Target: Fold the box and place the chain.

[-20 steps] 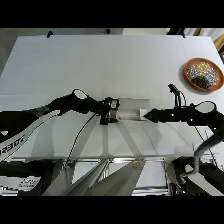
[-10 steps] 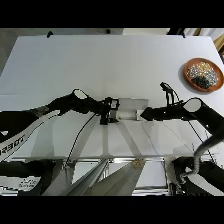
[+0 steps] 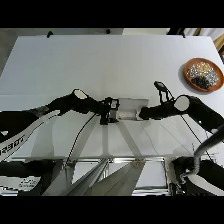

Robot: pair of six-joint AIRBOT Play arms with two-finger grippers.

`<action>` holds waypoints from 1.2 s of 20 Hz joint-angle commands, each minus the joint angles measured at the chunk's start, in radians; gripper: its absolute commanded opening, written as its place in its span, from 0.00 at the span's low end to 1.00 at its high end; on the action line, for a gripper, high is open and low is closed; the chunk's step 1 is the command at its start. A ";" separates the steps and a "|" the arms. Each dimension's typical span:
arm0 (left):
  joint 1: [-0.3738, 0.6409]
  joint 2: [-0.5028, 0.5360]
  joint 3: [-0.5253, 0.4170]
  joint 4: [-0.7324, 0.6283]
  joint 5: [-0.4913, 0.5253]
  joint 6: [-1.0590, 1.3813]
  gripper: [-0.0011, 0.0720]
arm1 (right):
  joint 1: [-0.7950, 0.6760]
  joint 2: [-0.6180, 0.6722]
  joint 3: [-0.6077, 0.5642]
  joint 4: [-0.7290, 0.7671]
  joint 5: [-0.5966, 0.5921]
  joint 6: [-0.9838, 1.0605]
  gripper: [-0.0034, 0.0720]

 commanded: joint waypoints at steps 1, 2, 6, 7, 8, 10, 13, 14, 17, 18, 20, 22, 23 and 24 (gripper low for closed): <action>0.000 0.000 0.001 0.000 0.000 0.000 0.21 | 0.060 -0.058 0.076 -0.103 0.044 0.126 0.67; 0.000 0.000 0.001 0.000 0.000 0.000 0.21 | 0.079 -0.080 0.101 -0.139 0.061 0.151 0.67; 0.000 0.000 0.001 0.000 0.000 0.000 0.21 | 0.130 -0.156 0.163 -0.247 0.134 0.283 0.68; 0.000 0.000 0.001 0.000 0.000 0.000 0.21 | 0.139 -0.162 0.163 -0.268 0.142 0.317 0.68; 0.000 0.000 0.001 0.000 0.000 0.000 0.21 | 0.145 -0.162 0.163 -0.287 0.142 0.343 0.68; 0.000 0.000 0.001 0.000 0.000 0.000 0.21 | 0.146 -0.162 0.163 -0.295 0.141 0.359 0.67; 0.000 0.000 0.001 0.000 0.000 0.000 0.21 | 0.146 -0.165 0.163 -0.309 0.141 0.393 0.64; 0.000 0.000 0.001 0.000 0.000 0.000 0.21 | 0.146 -0.169 0.163 -0.313 0.140 0.405 0.64; 0.000 0.000 0.001 0.000 0.000 0.000 0.21 | 0.146 -0.183 0.163 -0.315 0.137 0.415 0.56; 0.000 0.000 0.001 0.000 0.000 0.000 0.21 | 0.146 -0.187 0.164 -0.315 0.136 0.435 0.52; 0.000 0.000 0.001 0.000 0.000 0.000 0.21 | 0.158 -0.198 0.164 -0.321 0.123 0.459 0.46; 0.000 0.000 0.001 0.000 0.000 0.000 0.21 | 0.177 -0.209 0.164 -0.333 0.117 0.462 0.34; 0.000 0.000 0.001 0.000 0.000 0.000 0.21 | 0.184 -0.213 0.164 -0.337 0.117 0.462 0.29; 0.000 0.000 0.001 0.000 0.000 0.000 0.21 | 0.189 -0.214 0.164 -0.339 0.117 0.462 0.22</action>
